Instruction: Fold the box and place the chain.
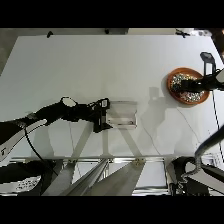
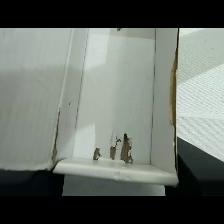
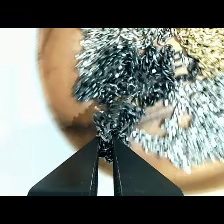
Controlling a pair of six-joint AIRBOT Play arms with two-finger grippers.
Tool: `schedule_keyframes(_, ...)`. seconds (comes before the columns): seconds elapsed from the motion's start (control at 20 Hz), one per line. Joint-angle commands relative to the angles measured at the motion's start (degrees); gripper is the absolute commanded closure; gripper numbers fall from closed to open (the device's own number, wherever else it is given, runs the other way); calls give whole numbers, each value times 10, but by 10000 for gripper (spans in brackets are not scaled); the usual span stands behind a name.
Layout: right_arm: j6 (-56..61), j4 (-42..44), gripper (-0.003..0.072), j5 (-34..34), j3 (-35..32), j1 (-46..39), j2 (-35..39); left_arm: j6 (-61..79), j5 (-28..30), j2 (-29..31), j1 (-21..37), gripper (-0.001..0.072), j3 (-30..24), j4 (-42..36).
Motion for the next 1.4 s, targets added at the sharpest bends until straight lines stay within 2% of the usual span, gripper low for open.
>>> schedule_keyframes(0.0,-19,10,677,82,0,1,83,0,0,0,0,696,1,0)
schedule_keyframes(0.25,-24,34,677,150,-17,48,229,0,0,0,0,696,1,0)
schedule_keyframes(0.45,6,60,677,171,-86,108,333,0,0,0,0,696,1,0)
schedule_keyframes(0.6,15,92,677,174,-150,158,372,0,0,0,0,696,1,0)
schedule_keyframes(0.75,40,100,677,138,-197,215,378,0,0,0,0,696,1,0)
schedule_keyframes(0.9,70,115,677,70,-226,281,378,0,0,0,0,696,1,0)
schedule_keyframes(1.15,115,114,677,3,-227,389,364,0,0,0,0,696,1,0)
schedule_keyframes(1.35,138,120,677,-83,-227,469,302,0,0,0,0,696,1,0)
